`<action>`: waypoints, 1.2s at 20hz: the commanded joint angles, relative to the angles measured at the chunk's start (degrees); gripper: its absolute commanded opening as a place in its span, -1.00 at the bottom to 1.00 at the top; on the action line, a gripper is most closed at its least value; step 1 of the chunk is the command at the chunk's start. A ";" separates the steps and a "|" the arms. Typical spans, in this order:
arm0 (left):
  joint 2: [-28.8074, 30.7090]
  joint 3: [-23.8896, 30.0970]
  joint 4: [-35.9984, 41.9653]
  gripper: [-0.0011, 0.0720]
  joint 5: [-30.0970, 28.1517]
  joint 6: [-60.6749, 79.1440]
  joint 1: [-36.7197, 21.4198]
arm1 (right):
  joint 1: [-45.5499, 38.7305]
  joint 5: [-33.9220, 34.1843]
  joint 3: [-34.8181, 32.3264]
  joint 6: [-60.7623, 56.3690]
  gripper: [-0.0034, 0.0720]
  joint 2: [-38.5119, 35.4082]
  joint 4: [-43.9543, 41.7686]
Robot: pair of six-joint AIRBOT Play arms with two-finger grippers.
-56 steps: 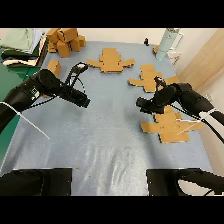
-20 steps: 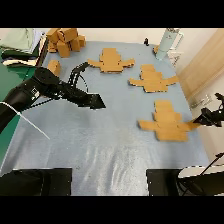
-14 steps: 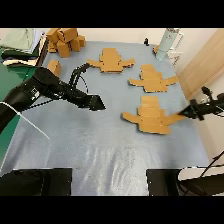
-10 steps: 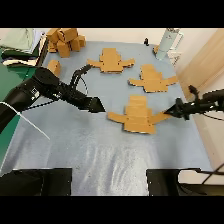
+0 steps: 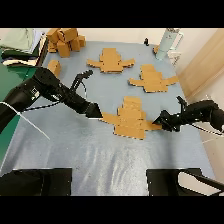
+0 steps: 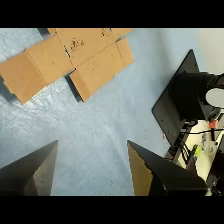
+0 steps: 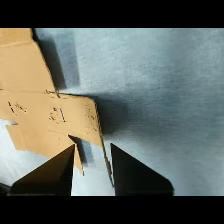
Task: Fold the box.
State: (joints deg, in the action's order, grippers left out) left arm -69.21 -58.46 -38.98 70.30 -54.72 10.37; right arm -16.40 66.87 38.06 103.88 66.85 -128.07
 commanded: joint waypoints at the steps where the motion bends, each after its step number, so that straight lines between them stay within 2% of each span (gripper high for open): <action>1: -0.02 -0.04 -0.20 0.84 0.44 -0.87 -0.04 | 0.48 4.39 2.91 3.85 -0.03 4.33 0.07; 2: -0.02 -0.04 -0.22 0.84 0.44 -1.90 -0.04 | 0.48 5.73 4.11 4.39 -0.03 6.08 0.09; 3: -0.02 -0.04 -0.22 0.84 0.55 -2.89 -0.07 | 0.52 6.73 5.27 5.75 -0.17 7.85 -0.22; 6: -0.04 -0.04 -0.24 0.84 1.51 -4.31 -0.09 | 2.08 7.61 8.37 9.27 -0.28 12.00 -2.86; 8: -0.31 -0.15 -0.24 0.84 1.49 -5.35 -0.52 | 5.35 7.50 9.94 11.72 -0.82 13.57 -4.90; 9: -0.79 -0.42 -0.20 0.84 1.75 -5.92 -1.09 | 7.37 6.69 10.21 13.29 -0.91 13.70 -6.64; 13: -1.84 -1.01 -0.22 0.84 -0.90 -6.80 -4.39 | 19.41 -3.34 9.33 14.71 -0.91 11.61 -9.81; 16: -1.79 -1.36 -0.24 0.83 -0.76 -6.71 -6.78 | 26.05 -5.01 8.98 14.60 -0.91 8.39 -8.87; 20: -1.81 -1.36 -1.11 0.83 0.15 -6.62 -7.58 | 29.07 -5.73 8.55 14.34 -0.91 4.61 -7.13; 24: -1.88 -1.33 -9.86 0.84 0.66 -8.94 -7.61 | 29.03 -6.99 1.16 13.60 -0.91 -1.57 -4.72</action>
